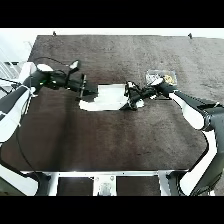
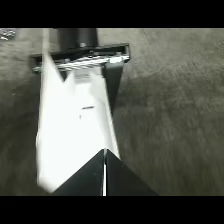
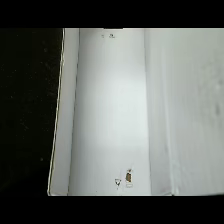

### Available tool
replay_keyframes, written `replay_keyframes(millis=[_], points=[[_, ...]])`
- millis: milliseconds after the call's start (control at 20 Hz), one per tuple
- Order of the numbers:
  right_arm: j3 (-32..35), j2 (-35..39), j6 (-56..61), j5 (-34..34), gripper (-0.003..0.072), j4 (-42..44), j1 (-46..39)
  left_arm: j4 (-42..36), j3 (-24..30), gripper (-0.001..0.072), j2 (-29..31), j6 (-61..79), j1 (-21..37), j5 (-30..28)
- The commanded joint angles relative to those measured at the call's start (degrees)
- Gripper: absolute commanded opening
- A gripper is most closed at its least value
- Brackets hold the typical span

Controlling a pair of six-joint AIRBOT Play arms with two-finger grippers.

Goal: Fold the box and place the chain.

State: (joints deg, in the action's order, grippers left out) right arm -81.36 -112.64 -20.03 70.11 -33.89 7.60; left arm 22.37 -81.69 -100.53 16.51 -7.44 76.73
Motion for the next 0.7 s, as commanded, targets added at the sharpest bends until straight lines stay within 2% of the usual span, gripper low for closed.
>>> replay_keyframes(millis=[0, 150, 300, 650], points=[[0.0, 0.0, 0.0, 0.0, 0.0514, 0.0, 0.0, 0.4, 0.0, 0.0017, 0.1, -5.1, -4.5, -10.8], [0.0, 0.0, 0.0, 0.0, 0.0514, 0.0, 0.1, 0.1, 0.0, 0.0018, -0.1, -8.8, -6.9, -17.6], [0.0, 0.0, 0.0, 0.0, 0.0514, 0.0, 0.0, 2.1, 0.0, 0.0018, -0.8, -12.0, -9.4, -21.6], [0.0, 0.0, 0.0, 0.0, 0.0514, 0.0, 0.1, 2.4, 0.1, 0.0018, -3.1, -13.6, -9.6, -29.5]])
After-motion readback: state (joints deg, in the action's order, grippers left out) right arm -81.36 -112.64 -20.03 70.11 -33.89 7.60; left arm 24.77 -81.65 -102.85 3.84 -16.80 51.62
